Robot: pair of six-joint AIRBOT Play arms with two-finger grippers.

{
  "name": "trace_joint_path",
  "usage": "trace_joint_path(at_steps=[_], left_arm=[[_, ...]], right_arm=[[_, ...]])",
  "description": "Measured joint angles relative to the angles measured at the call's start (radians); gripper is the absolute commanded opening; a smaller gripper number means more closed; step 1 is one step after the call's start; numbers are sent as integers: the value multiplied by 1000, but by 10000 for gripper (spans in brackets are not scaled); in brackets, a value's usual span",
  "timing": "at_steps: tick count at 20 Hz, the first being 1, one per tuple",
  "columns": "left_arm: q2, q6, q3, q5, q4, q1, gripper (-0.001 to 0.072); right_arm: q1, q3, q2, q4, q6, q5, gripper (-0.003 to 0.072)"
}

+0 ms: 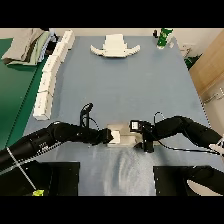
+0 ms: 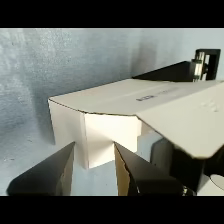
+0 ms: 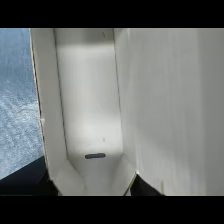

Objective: Fold the box.

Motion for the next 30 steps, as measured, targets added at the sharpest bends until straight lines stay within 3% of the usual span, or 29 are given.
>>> trace_joint_path(at_steps=[4, 13, 23, 30], left_arm=[[-46, -228, 73, -83, 232, -40, 351], [-252, -534, 280, -285, 549, -163, 350], [-454, -640, 450, -480, 677, -232, 349], [-544, -649, 528, -531, 705, -239, 345]], right_arm=[[0, 0, 0, 0, 0, 0, 506], [0, 0, 0, 0, 0, 0, 506], [0, 0, 0, 0, 0, 0, 506], [0, 0, 0, 0, 0, 0, 506]])
